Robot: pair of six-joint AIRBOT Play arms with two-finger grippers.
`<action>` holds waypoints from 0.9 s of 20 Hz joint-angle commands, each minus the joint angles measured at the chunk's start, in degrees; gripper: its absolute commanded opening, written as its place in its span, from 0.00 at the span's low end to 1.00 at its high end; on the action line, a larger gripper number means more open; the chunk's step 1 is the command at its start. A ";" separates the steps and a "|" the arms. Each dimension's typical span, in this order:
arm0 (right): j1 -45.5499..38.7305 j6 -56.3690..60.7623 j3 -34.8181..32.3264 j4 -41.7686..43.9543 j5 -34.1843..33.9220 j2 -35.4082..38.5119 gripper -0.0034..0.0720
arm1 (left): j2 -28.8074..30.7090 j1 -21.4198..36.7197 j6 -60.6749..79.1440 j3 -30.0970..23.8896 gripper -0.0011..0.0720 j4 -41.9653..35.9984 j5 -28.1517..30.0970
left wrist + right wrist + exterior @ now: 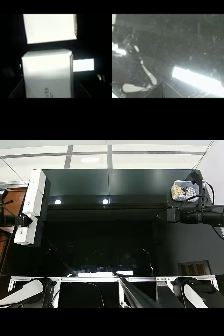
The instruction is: Fold the box and place the chain.
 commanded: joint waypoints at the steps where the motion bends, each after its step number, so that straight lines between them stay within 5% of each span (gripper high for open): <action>1: -0.04 0.79 0.04 0.17 -0.24 0.02 0.07 | 0.44 -2.67 0.13 2.29 1.00 -0.52 3.85; 6: 0.09 0.22 -0.31 -0.28 -6.01 -0.04 0.07 | 4.39 -10.21 -3.67 10.05 0.98 -9.31 3.06; 7: 0.81 -0.63 -0.83 -0.90 -8.63 -0.09 0.07 | 5.51 -12.13 -8.33 10.23 0.82 -10.01 2.10; 8: 2.38 -1.07 -1.64 -2.56 -11.89 -0.15 0.07 | 6.32 -13.97 -12.24 10.21 0.28 -10.12 -0.83; 9: 4.44 -1.07 -2.82 -4.24 -15.93 -0.17 0.07 | 6.78 -15.76 -13.66 9.88 0.05 -11.02 -4.04; 12: 12.68 -4.52 -7.69 -13.00 -30.64 -0.17 0.07 | 11.41 -23.39 -8.96 1.33 0.05 -18.03 -0.52; 14: 17.05 -4.46 -12.24 -20.26 -42.21 -0.76 0.07 | 16.39 -28.72 -6.51 -9.44 0.05 -18.12 11.50; 16: 17.18 -4.15 -15.54 -21.16 -47.60 -2.75 0.07 | 19.69 -31.39 -6.67 -17.53 0.05 -18.27 20.63; 18: 15.89 -4.17 -16.92 -22.27 -47.67 -4.11 0.07 | 21.42 -31.56 -6.21 -18.49 0.05 -18.18 21.11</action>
